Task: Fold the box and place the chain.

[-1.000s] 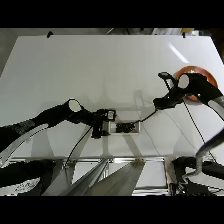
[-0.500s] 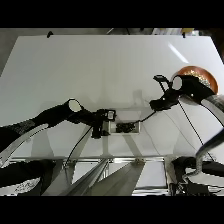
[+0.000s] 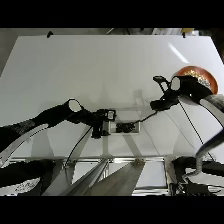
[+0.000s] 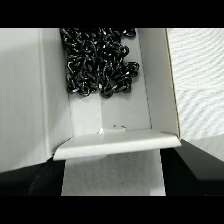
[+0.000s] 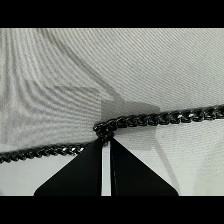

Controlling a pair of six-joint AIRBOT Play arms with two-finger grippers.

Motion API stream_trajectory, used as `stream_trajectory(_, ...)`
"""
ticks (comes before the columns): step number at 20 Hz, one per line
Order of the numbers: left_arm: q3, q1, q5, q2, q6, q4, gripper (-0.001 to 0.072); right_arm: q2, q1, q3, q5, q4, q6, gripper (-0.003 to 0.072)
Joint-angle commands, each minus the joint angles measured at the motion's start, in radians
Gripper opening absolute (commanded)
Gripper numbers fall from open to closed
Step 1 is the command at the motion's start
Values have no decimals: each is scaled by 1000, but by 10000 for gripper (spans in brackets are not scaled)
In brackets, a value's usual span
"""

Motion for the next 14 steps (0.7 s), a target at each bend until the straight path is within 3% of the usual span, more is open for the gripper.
stream_trajectory(1,0,0,0,1,0,0,315,2,1,0,14,-2,-10,15)
stream_trajectory(5,0,0,0,1,0,0,315,92,3,0,58,14,-27,15)
stream_trajectory(10,0,0,0,1,0,0,315,330,7,-1,148,86,-35,15)
stream_trajectory(14,0,0,0,1,0,0,315,514,109,-1,225,103,-35,15)
